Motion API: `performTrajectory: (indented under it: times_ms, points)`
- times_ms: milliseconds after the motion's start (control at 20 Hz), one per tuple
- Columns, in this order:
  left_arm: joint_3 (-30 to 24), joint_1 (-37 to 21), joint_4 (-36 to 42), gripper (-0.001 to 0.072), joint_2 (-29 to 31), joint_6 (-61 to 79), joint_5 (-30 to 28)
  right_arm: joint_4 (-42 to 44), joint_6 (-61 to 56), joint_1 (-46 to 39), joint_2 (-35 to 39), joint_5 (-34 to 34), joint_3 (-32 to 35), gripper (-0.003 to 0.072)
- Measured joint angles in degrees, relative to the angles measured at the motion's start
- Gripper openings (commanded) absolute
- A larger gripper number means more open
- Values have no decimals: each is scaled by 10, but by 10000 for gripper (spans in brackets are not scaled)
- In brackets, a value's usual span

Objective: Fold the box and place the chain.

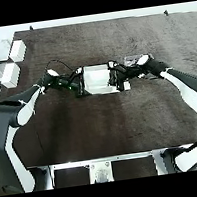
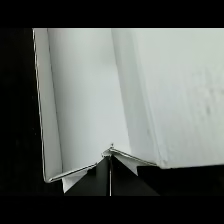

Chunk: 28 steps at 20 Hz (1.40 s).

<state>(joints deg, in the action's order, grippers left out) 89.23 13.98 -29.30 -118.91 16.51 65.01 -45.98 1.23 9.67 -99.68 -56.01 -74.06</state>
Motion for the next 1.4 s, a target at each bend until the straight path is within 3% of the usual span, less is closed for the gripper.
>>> performTrajectory:
  times_ms: [300,800,1400]
  points:
    - [0,0,0,178,0,0,0,-61,-125,-34,62,-27,0,10]
    - [0,0,0,178,0,0,0,-69,-537,-176,128,-53,50,10]
    - [0,0,0,178,0,0,0,43,-587,-192,12,-45,91,10]
